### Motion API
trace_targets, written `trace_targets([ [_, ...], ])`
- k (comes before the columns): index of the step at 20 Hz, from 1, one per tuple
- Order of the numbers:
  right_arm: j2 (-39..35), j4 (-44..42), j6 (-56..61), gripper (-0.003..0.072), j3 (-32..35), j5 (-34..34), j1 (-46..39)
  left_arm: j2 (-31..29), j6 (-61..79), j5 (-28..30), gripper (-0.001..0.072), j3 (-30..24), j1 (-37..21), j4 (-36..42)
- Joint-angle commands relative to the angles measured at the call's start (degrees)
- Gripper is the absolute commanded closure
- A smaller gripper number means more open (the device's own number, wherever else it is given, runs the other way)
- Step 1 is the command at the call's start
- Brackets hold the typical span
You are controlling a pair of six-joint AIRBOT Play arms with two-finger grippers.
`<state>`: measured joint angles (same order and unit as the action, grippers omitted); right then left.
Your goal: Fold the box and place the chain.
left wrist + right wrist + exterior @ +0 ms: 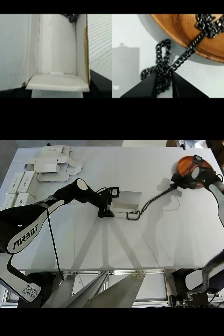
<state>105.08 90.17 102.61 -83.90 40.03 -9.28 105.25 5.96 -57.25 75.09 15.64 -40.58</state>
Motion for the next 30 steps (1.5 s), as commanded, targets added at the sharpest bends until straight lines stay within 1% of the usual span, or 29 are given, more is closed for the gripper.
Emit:
trace_targets([
  [1,-5.29,0.20,-8.98,0.0671,-0.09,5.07,-0.02,-0.02,0.00,0.00,0.0125,0.04,-0.07,0.00],
  [5,-15.54,-0.04,-20.17,0.0671,-0.09,14.05,0.00,-0.02,0.00,0.00,0.0125,0.04,-0.07,-0.02],
  [8,-23.17,-1.01,-29.42,0.0671,-0.09,23.34,0.00,-0.02,0.00,0.02,0.0125,0.04,-0.07,0.00],
  [10,-27.56,-3.89,-36.17,0.0671,-0.09,30.21,0.00,-0.02,0.00,0.00,0.0125,0.04,-0.07,0.00],
  [13,-32.59,-11.78,-41.99,0.0671,-0.09,38.64,0.00,-0.02,-0.02,0.00,0.0125,0.04,-0.07,0.00],
  [15,-34.62,-18.23,-43.32,0.0671,-0.09,41.81,-0.02,-0.02,0.00,0.00,0.0125,0.04,-0.07,0.00],
  [18,-35.30,-27.30,-44.68,0.0671,-0.09,46.10,0.00,-0.02,0.00,0.00,0.0126,0.04,-0.07,0.00],
  [20,-35.30,-29.73,-46.01,0.0671,-0.09,49.13,1.14,-0.02,-0.02,0.00,0.0125,0.04,-0.07,0.00],
  [22,-35.30,-29.55,-46.14,0.0671,-0.07,50.99,3.96,-0.02,0.00,0.00,0.0125,0.04,-0.07,-0.02],
  [24,-35.28,-29.38,-47.04,0.0671,-0.07,51.10,7.69,-0.02,0.00,0.00,0.0125,0.04,-0.07,0.00],
  [30,-34.77,-28.52,-49.27,0.0671,-0.07,43.85,19.45,-0.02,0.00,0.00,0.0125,0.04,-0.07,0.00],
])
